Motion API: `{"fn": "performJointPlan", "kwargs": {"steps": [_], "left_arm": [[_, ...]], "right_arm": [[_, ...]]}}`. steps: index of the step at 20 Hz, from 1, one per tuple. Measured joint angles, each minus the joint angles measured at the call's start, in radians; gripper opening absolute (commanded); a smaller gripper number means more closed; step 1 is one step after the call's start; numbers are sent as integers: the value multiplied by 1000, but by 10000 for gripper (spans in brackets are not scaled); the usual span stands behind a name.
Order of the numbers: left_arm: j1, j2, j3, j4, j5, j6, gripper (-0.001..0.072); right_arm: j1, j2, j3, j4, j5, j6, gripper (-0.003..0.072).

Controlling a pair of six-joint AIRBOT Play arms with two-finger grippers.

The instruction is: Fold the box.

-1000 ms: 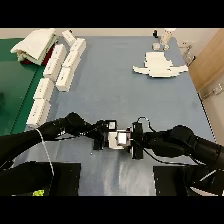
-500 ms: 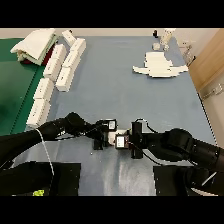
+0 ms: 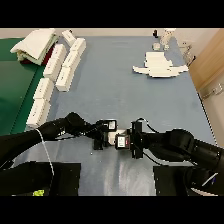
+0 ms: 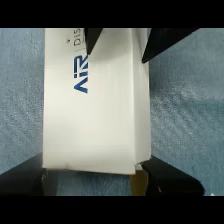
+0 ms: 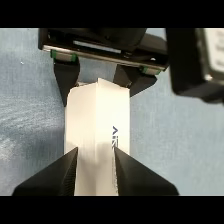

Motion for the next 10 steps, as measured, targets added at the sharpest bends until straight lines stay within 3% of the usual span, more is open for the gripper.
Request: {"fn": "performJointPlan", "kwargs": {"steps": [10], "left_arm": [[0, 0, 0, 1, -1, 0, 462]], "right_arm": [[0, 40, 1, -55, 24, 0, 360]]}}
